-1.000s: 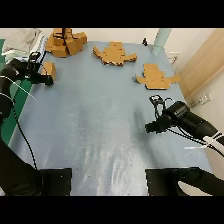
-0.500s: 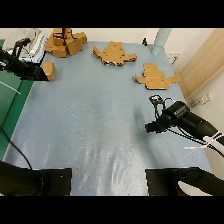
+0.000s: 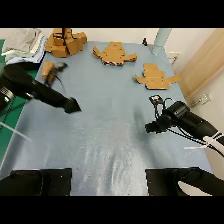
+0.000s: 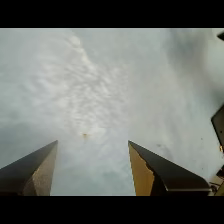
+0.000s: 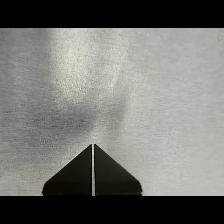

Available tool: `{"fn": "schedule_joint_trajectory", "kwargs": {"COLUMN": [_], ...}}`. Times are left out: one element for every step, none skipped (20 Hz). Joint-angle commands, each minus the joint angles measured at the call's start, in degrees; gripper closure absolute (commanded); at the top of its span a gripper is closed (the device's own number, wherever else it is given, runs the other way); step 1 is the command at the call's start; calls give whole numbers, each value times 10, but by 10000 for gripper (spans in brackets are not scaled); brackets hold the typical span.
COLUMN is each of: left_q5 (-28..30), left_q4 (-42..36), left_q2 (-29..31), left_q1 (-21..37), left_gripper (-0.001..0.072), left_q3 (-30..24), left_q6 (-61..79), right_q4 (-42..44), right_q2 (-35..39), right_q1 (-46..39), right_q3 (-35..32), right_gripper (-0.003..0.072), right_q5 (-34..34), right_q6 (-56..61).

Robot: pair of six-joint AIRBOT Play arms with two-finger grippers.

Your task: Fold the box.

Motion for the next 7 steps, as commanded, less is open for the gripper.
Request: {"fn": "schedule_joint_trajectory", "kwargs": {"left_q5": [98, 112, 117, 114, 107, 102, 101], "left_q4": [-3, -3, -3, -5, -5, -5, -6], "left_q2": [25, 22, 20, 19, 19, 19, 19], "left_q1": [-100, -119, -133, -143, -152, -158, -163], "left_gripper": [5, 6, 6, 6, 6, 6, 6], "left_q3": [-75, -76, -76, -76, -76, -76, -76], "left_q6": [-38, -38, -38, -41, -40, -40, -40], "right_q4": [0, 0, 0, 0, 0, 0, 0], "right_q2": [0, 0, 0, 0, 0, 0, 0], "right_q1": [0, 0, 0, 0, 0, 0, 0], "right_q3": [0, 0, 0, 0, 0, 0, 0], "right_gripper": [666, 666, 666, 666, 666, 665, 666], "right_q5": [0, 0, 0, 0, 0, 0, 0], "right_q6": [0, 0, 0, 0, 0, 0, 0]}}
